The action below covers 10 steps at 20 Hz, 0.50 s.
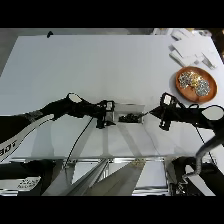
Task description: Fold the box and place the chain.
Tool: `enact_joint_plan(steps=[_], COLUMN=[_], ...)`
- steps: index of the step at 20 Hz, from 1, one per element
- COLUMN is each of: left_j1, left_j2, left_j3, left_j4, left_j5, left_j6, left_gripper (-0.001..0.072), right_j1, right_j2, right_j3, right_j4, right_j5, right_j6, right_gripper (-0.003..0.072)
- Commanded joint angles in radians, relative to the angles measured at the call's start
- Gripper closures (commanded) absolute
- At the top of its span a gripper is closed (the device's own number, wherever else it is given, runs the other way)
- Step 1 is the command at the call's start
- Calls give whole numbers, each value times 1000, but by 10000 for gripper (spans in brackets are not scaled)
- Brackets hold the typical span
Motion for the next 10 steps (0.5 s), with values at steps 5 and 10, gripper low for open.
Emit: enact_joint_plan(steps=[5, 10], left_j1=[1, 1], left_j2=[0, 0], left_j3=[1, 1], left_j4=[0, 0], left_j5=[0, 0], left_j6=[1, 1], left_gripper=[506, 506], right_j1=[107, 279], right_j2=[67, -37], right_j3=[51, 51], right_j4=[367, 307], right_j5=[136, -13], right_j6=[40, 32], right_gripper=[665, 665])
